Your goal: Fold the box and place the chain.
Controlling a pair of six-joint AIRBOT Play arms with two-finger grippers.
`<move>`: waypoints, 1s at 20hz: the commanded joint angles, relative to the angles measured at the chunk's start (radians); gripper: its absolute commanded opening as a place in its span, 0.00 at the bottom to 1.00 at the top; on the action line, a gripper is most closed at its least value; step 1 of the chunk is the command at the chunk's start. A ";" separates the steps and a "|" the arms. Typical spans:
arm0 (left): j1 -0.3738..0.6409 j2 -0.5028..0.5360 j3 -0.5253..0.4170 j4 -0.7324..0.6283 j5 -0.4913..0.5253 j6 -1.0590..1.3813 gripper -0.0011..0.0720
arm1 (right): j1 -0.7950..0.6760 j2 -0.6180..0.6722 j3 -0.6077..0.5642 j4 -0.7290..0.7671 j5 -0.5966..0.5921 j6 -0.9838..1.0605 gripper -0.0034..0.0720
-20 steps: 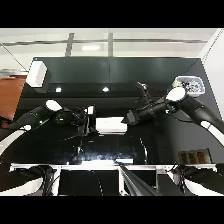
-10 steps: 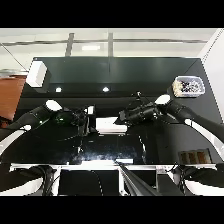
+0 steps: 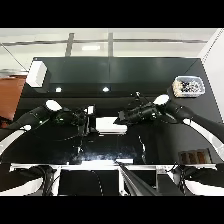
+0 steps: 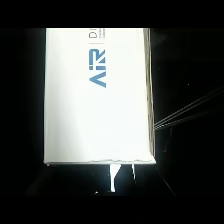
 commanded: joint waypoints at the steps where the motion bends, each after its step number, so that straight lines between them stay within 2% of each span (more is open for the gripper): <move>1: 0.000 -0.001 0.000 0.001 -0.001 0.001 0.69 | -0.035 0.050 0.047 0.012 0.117 -0.027 0.07; 7: 0.000 0.000 0.001 0.001 0.042 -0.081 0.70 | -0.245 0.283 0.077 0.008 0.216 -0.010 0.07; 9: -0.001 0.001 0.001 0.008 0.028 -0.140 0.98 | -0.316 0.336 0.077 0.003 0.217 0.011 0.07; 12: 0.000 0.040 0.001 0.063 0.020 -0.180 0.99 | -0.401 0.369 0.077 0.002 0.219 0.019 0.07; 17: 0.001 0.237 0.001 0.297 -0.017 -0.396 0.99 | -0.471 0.369 0.077 -0.020 0.238 0.014 0.07; 20: -0.004 0.342 0.005 0.225 -0.021 -0.417 0.99 | -0.474 0.369 0.077 -0.022 0.239 -0.014 0.07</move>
